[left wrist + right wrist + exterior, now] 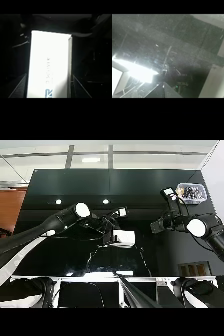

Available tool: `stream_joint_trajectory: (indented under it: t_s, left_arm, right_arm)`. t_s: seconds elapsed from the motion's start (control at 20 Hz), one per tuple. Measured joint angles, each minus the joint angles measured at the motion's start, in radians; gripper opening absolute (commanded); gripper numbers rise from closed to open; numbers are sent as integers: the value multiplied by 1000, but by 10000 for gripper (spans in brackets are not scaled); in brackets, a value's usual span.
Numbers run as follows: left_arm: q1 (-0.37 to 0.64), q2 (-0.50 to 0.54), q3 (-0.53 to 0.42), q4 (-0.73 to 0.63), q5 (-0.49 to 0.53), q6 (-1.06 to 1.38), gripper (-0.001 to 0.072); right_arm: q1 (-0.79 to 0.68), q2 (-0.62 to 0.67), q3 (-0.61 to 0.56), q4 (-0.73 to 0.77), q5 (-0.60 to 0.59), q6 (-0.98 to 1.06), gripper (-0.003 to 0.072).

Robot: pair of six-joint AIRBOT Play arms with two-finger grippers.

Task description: Fold the box and place the chain.

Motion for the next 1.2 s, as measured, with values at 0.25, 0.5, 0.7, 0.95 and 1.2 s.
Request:
stream_joint_trajectory:
  t_s: [0.25, 0.5, 0.7, 0.95, 1.2]
  left_arm:
    - [-14, -11, 11, 29, -21, -23, 704]
    - [-58, -22, 13, 82, 11, -30, 704]
    - [-111, -42, 13, 150, 89, -55, 701]
    - [-138, -35, 13, 256, 140, -109, 174]
    - [22, 63, 16, 323, 150, -166, 174]
  right_arm:
    - [0, 0, 0, 0, 0, 0, 14]
    - [0, 0, 0, 0, -1, 0, 14]
    - [0, 0, 0, 0, -1, 0, 14]
    - [0, 0, 0, 0, -1, 6, 14]
    - [0, 0, 0, 1, -1, 19, 14]
